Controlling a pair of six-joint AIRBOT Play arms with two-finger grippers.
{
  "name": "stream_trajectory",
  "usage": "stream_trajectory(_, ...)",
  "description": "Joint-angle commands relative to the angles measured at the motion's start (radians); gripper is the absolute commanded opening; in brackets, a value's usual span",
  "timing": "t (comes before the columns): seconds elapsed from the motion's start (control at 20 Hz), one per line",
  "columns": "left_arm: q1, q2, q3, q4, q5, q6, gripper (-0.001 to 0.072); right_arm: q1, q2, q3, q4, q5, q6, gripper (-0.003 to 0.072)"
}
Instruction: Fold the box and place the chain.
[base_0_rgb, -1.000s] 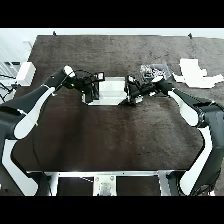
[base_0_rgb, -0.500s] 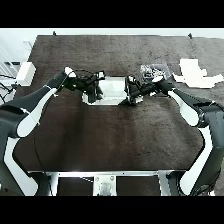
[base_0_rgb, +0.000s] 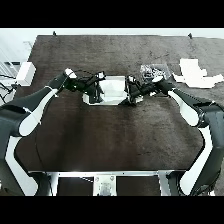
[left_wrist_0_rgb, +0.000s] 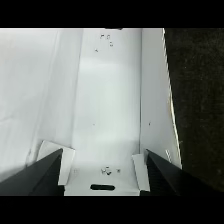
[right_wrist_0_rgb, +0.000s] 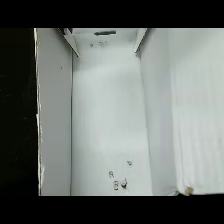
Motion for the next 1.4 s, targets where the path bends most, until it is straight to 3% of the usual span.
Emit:
stream_trajectory(0.0,0.001,-0.001,0.0,0.007,-0.008,0.0,0.0611,0.001,0.0,0.0,0.001,0.0,0.001,0.0585)
stream_trajectory(0.2,0.007,0.003,0.033,0.143,-0.057,-0.085,0.0609,0.001,0.0,0.0,0.001,0.0,0.001,0.0584)
stream_trajectory(0.25,0.013,0.003,0.05,0.183,-0.102,-0.108,0.0494,0.001,0.0,0.0,0.001,0.0,0.001,0.0585)
stream_trajectory(0.35,0.035,0.003,0.084,0.19,-0.217,-0.107,0.0123,0.001,0.0,0.0,0.001,0.0,0.001,0.0585)
stream_trajectory(0.4,0.046,0.003,0.101,0.179,-0.274,-0.106,0.002,0.001,0.0,0.0,0.001,0.0,0.001,0.0585)
stream_trajectory(0.65,0.093,0.023,0.145,0.018,-0.317,-0.214,0.0014,0.001,0.0,0.0,0.001,0.0,0.001,0.0585)
stream_trajectory(0.85,0.099,0.092,0.13,0.072,-0.243,-0.444,0.0013,0.001,0.0,0.0,0.001,0.0,0.001,0.0584)
stream_trajectory(1.05,0.113,0.218,0.031,0.115,-0.076,-0.694,0.0013,0.001,0.0,0.0,0.001,0.0,0.001,0.0585)
stream_trajectory(1.35,0.245,0.287,-0.1,0.105,-0.095,-0.975,0.0014,0.001,0.0,0.0,0.001,0.0,0.001,0.0585)
